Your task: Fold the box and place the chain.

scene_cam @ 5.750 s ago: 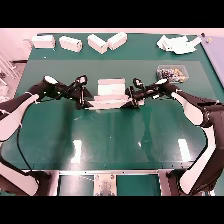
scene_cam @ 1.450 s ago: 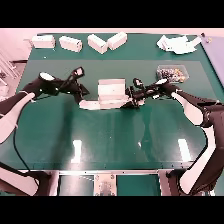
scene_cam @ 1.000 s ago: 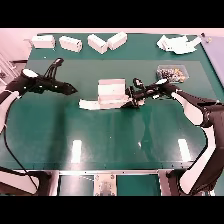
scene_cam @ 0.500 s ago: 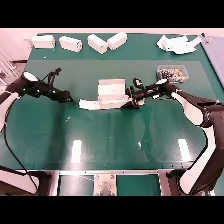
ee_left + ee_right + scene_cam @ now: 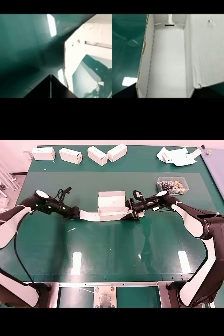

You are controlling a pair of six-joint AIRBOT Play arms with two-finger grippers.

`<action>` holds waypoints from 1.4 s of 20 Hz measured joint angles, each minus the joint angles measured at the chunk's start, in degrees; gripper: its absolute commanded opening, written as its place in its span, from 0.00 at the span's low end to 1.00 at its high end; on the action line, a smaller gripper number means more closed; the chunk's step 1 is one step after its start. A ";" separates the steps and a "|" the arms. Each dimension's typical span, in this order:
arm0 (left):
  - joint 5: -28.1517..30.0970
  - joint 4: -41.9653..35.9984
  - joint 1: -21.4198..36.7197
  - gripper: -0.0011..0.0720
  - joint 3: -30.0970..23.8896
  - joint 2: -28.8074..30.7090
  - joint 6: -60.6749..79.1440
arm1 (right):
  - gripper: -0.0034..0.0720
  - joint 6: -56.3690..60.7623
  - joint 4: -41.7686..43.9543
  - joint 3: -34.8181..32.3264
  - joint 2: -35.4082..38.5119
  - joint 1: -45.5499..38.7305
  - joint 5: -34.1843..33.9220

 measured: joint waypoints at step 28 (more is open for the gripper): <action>4.52 -8.07 -8.35 0.38 0.76 4.57 3.98 | 0.81 0.00 0.00 -0.02 0.00 0.00 0.00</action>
